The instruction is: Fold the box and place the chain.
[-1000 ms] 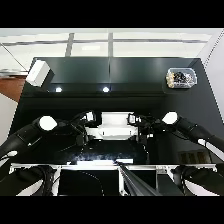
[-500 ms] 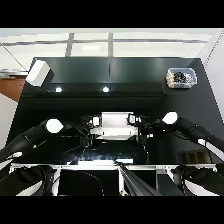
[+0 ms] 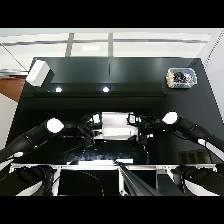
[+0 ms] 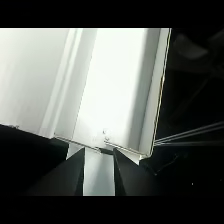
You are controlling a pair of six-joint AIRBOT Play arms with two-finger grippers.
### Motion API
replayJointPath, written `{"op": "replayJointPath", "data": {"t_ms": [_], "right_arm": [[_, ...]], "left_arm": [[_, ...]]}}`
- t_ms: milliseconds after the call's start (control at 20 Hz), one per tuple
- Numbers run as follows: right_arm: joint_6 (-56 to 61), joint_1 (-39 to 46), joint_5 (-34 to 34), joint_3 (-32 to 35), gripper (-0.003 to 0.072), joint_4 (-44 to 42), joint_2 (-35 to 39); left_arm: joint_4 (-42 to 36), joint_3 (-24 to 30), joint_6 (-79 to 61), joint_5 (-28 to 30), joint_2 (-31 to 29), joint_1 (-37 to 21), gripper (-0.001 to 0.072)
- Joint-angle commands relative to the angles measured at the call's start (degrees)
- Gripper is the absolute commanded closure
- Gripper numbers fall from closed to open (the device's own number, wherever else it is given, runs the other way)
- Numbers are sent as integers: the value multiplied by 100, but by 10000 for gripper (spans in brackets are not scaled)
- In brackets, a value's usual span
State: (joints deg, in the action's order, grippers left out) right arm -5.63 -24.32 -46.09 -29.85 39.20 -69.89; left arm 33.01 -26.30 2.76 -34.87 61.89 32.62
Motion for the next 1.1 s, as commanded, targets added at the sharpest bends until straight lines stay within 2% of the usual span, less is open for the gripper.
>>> {"op": "replayJointPath", "data": {"t_ms": [0, 250, 700, 800, 850, 1050], "right_arm": [[2, 2, 2, 0, 161, -2, -2], [2, 2, 2, 0, 161, -2, -2], [2, 2, 7, 0, 161, -2, -2], [0, 2, 7, 0, 161, 0, -2], [2, 2, 7, 0, 161, -2, -2], [0, 2, 9, 0, 161, -2, -2]], "left_arm": [[-389, -4, -195, 24, 181, 103, 488], [-997, -55, -332, 699, 444, 415, 489], [-901, -55, -350, 444, 444, 413, 488], [-793, -55, -350, 439, 444, 413, 433], [-796, -55, -350, 439, 444, 413, 358], [-793, -55, -350, 442, 444, 413, 360]]}}
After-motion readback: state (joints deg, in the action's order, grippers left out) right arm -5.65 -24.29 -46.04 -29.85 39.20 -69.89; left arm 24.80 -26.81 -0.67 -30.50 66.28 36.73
